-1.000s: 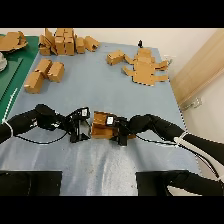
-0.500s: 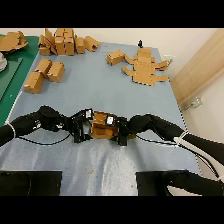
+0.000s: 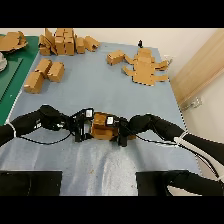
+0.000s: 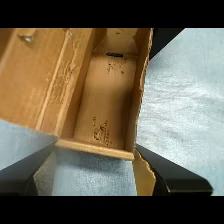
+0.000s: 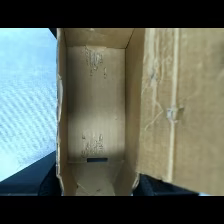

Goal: Fold the box.

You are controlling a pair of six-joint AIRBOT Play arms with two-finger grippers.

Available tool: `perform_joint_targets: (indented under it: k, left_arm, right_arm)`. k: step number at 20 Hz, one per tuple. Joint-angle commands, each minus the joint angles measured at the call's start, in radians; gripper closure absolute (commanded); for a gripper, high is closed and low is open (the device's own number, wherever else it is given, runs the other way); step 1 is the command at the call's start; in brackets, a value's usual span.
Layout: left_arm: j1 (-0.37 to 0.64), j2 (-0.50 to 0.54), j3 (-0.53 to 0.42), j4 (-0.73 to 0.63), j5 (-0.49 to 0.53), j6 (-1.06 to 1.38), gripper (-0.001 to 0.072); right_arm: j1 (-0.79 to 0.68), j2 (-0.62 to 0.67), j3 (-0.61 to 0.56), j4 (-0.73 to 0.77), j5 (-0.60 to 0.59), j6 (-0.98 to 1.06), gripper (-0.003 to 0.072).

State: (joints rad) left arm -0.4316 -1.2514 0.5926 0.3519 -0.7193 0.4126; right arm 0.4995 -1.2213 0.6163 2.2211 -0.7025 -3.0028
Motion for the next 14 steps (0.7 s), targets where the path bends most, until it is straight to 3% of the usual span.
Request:
perform_joint_targets:
  k: [1, 14]
  left_arm:
    - [-0.014, -0.002, 0.003, 0.001, -0.040, 0.065, 0.0014]
    - [-0.018, -0.045, 0.011, 0.030, -0.076, 0.067, 0.0015]
  right_arm:
    - [0.001, 0.001, 0.001, 0.000, -0.008, 0.000, 0.0180]
    - [0.001, 0.001, 0.002, 0.000, -0.008, 0.000, 0.0179]
